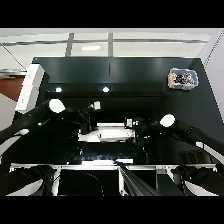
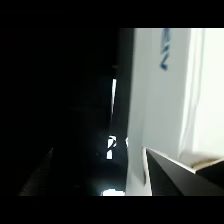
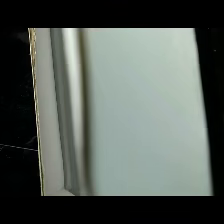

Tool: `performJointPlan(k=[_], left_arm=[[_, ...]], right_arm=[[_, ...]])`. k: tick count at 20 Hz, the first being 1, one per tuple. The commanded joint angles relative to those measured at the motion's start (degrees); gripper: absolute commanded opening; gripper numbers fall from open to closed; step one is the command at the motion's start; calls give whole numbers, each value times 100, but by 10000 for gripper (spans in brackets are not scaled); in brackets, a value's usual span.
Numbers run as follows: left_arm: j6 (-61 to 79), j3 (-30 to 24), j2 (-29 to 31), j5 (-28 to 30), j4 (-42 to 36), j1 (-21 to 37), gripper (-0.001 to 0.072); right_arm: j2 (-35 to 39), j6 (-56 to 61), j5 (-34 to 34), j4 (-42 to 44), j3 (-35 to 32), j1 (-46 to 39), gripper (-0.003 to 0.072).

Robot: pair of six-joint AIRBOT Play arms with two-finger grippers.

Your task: Fold the box and place the chain.

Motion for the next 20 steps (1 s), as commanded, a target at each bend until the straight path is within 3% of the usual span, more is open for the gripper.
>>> performJointPlan(k=[1,2,3,4,5,6,8,12,15,20], left_arm=[[-1639,7,776,-586,754,442,692],[-2127,4,997,-907,793,588,634],[-2505,4,1150,-1279,778,721,457],[-2767,4,1257,-1709,774,835,176],[-2798,4,1340,-2192,754,914,30],[-2986,-7,1408,-2533,597,918,29],[-3630,-195,1558,-2430,-426,802,29],[-3362,-1062,1622,-673,-2658,378,30],[-2949,-1329,1504,-90,-2758,-225,30],[-2817,-1355,1368,1821,-3379,-632,31]], right_arm=[[-4,83,-157,39,0,2,487],[-4,83,-175,39,0,0,487],[-4,83,-195,39,0,0,487],[-4,83,-221,39,0,2,487],[-4,85,-245,39,0,0,487],[-4,83,-249,39,0,2,487],[-4,83,-247,37,0,2,487],[-4,81,-249,33,0,0,487],[-7,81,-247,33,0,0,487],[-4,81,-247,31,0,0,487]])
